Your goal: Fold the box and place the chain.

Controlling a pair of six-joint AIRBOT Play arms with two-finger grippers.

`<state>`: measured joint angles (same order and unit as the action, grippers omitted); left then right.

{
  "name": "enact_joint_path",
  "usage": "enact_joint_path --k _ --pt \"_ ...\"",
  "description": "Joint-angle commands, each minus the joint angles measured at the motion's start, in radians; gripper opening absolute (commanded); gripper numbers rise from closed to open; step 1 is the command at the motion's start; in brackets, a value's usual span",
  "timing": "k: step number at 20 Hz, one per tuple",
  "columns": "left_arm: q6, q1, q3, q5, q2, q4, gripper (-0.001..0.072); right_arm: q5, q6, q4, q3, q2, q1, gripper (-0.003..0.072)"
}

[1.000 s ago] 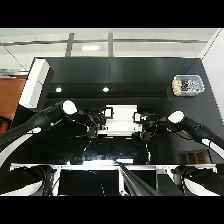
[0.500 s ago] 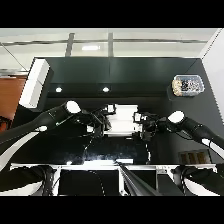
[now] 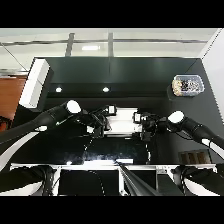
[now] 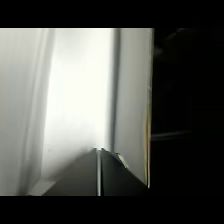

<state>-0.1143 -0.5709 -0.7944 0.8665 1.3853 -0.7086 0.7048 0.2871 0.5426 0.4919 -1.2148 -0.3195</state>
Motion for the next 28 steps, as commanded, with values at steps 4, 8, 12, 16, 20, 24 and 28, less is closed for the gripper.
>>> enact_joint_path --k 4,8,12,16,20,24,28 --pt "-0.605 0.149 -0.065 0.198 -0.199 -0.431 0.0026 0.001 -0.002 0.0 0.0 0.0 0.0 0.0208" --pt "-0.869 0.351 -0.054 0.32 -0.29 -0.472 0.0027 0.001 -0.002 0.0 0.0 0.0 0.0 0.0208" --pt "-1.419 0.473 0.073 0.276 -0.254 -0.388 0.003 0.001 -0.002 0.0 0.0 0.0 0.0 0.0208" --pt "-1.238 0.503 0.255 0.184 -0.18 0.066 0.0028 0.001 -0.002 0.0 0.0 0.0 0.0 0.0208" --pt "-1.12 0.406 0.273 0.127 -0.109 0.197 0.0028 0.001 -0.002 0.0 0.0 0.0 0.0 0.0208" --pt "-1.069 0.314 0.245 0.107 -0.045 0.198 0.0028 0.001 -0.002 0.0 0.0 0.0 0.0 0.0208" --pt "-1.011 0.299 0.201 0.092 -0.045 0.198 0.0031 0.001 -0.002 0.0 0.0 0.0 0.0 0.0208"
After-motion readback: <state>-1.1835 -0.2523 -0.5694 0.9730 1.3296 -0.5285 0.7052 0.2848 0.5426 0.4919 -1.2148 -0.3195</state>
